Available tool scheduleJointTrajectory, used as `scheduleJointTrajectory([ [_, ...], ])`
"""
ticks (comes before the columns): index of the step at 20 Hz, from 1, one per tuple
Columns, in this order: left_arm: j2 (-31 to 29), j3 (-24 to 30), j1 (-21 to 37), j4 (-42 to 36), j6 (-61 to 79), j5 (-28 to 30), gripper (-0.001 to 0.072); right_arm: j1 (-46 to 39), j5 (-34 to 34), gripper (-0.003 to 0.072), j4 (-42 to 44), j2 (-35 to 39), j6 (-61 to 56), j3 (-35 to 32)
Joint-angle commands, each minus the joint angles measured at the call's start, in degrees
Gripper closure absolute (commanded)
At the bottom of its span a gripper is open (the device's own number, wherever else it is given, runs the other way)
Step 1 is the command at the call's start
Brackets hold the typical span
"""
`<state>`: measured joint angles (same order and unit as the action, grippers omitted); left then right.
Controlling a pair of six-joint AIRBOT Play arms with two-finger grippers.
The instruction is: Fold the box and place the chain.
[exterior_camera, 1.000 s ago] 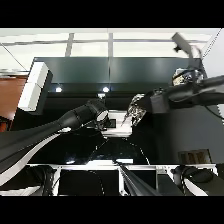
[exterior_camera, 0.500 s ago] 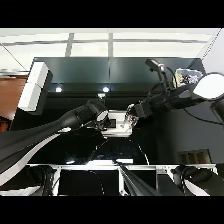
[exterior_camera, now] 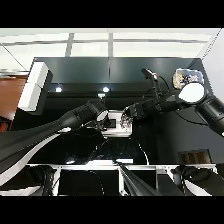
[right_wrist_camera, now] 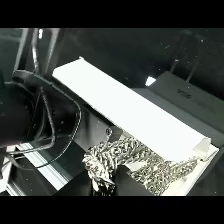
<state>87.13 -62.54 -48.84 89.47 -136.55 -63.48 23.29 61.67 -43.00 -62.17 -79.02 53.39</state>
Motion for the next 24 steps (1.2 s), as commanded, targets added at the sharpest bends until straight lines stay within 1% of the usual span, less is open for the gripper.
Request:
scheduleJointTrajectory([
  [1, 0.0, -0.02, 0.04, 0.0, 0.0, 0.02, 0.0682, 0.35, -0.66, 0.0677, 0.26, -1.55, 0.02, -0.39],
  [5, 0.0, -0.02, 0.02, 0.0, 0.0, 0.02, 0.0683, 2.58, -1.36, 0.0675, -1.64, -4.57, 0.0, -1.75],
  [10, 0.0, -0.02, 0.02, 0.0, 0.0, 0.02, 0.0682, 4.28, -2.99, 0.067, -1.9, -5.25, 0.0, -1.75],
  [11, 0.0, -0.02, 0.02, 0.0, 0.0, 0.02, 0.0682, 4.35, -2.97, 0.0543, -1.99, -5.25, 0.0, -1.75],
  [12, 0.0, -0.02, 0.02, 0.0, 0.0, 0.02, 0.0682, 4.28, -2.73, 0.0382, -2.1, -5.22, 0.0, -1.73],
  [13, 0.0, -0.02, 0.02, 0.0, 0.0, 0.02, 0.0682, 3.67, -1.68, 0.0371, -2.34, -5.16, 0.02, -1.66],
  [15, 0.0, -0.02, 0.04, 0.02, 0.0, 0.02, 0.0683, 0.96, 2.56, 0.0373, -3.82, -3.72, 0.0, -1.66],
  [17, 0.0, -0.02, 0.02, 0.02, 0.0, 0.02, 0.0682, -3.34, 7.13, 0.0373, -11.21, 0.37, -0.11, -1.66],
  [19, 0.0, -0.02, 0.02, 0.0, 0.0, 0.0, 0.0682, -8.09, 10.4, 0.0373, -24.37, 5.68, -2.38, -1.75],
  [21, 0.0, -0.02, 0.02, 0.0, 0.0, 0.07, 0.0682, -11.56, 10.64, 0.0373, -40.11, 10.71, -6.43, -3.08],
  [22, 0.0, -0.02, 0.02, 0.02, 0.0, 0.04, 0.0682, -13.16, 9.9, 0.0372, -44.61, 12.72, -8.07, -4.33],
  [23, 0.0, -0.02, 0.02, 0.02, 0.0, 0.04, 0.0682, -14.75, 8.92, 0.037, -44.3, 14.14, -8.04, -5.49],
  [24, 0.0, -0.02, 0.04, 0.04, 0.0, 0.04, 0.0682, -16.04, 7.56, 0.037, -42.14, 14.95, -7.98, -6.47],
])
